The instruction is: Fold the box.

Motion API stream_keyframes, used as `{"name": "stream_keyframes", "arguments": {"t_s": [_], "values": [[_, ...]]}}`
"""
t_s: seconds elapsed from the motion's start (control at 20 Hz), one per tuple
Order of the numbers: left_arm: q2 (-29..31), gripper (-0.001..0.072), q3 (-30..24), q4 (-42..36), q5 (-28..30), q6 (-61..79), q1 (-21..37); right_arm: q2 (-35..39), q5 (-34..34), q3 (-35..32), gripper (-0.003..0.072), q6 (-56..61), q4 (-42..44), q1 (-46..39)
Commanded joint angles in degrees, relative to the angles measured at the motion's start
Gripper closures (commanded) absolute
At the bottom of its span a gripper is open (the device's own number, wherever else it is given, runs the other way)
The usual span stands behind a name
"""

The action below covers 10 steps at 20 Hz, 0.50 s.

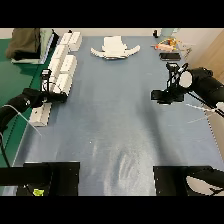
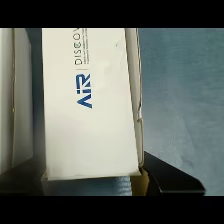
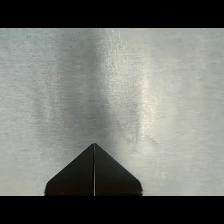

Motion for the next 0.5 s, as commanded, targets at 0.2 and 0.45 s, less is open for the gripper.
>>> {"name": "stream_keyframes", "arguments": {"t_s": [0.2, 0.45], "values": [[-15.17, 0.0249, 19.91, 6.12, -4.87, -7.45, 0.17, -0.02, -0.81, 0.02, 0.0684, 0.02, -0.02, -0.02], [-21.9, 0.0249, 28.89, 6.95, -8.13, -8.44, -0.57, -0.02, -3.19, 0.02, 0.0684, 0.02, -0.02, -0.02]]}}
